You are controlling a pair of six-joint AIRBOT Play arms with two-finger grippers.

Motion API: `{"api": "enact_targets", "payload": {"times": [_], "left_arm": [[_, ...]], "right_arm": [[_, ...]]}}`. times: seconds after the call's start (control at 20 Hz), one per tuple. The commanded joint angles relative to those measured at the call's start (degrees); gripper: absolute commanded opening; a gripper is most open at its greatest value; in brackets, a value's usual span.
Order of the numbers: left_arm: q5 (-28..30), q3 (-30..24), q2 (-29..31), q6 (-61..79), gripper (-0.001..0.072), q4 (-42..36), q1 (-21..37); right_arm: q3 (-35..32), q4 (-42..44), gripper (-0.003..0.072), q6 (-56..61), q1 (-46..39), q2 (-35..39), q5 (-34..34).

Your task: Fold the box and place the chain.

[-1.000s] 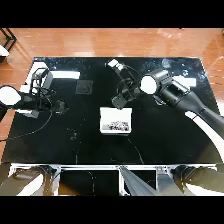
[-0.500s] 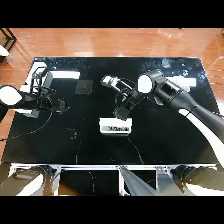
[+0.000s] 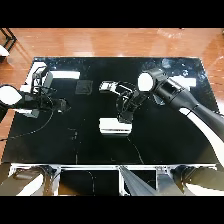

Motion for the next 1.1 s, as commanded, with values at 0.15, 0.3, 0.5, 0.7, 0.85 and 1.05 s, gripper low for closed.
{"api": "enact_targets", "payload": {"times": [0.15,0.3,0.5,0.7,0.85,1.05], "left_arm": [[0.0,0.0,0.0,0.0,0.0641,-0.6,0.0],[0.0,0.0,0.0,0.0,0.0641,-0.6,0.0],[0.0,0.0,0.0,0.0,0.0641,-0.6,0.0],[0.0,0.0,0.0,0.0,0.0641,-0.6,0.0],[0.0,0.0,0.0,0.0,0.0641,-0.6,0.0],[0.0,0.0,0.0,0.0,0.0641,-0.6,0.0]], "right_arm": [[1.5,3.8,0.0699,-1.6,0.0,0.0,2.1],[1.4,5.1,0.0699,-1.6,0.1,-0.6,2.0],[-0.6,5.4,0.0699,-1.6,0.1,-1.7,2.7],[-0.7,5.2,0.0699,-2.7,0.1,-2.6,1.7],[-0.8,5.1,0.07,-3.0,0.1,-3.1,1.7],[-0.9,5.2,0.0699,-4.2,0.1,-4.1,1.7]]}}
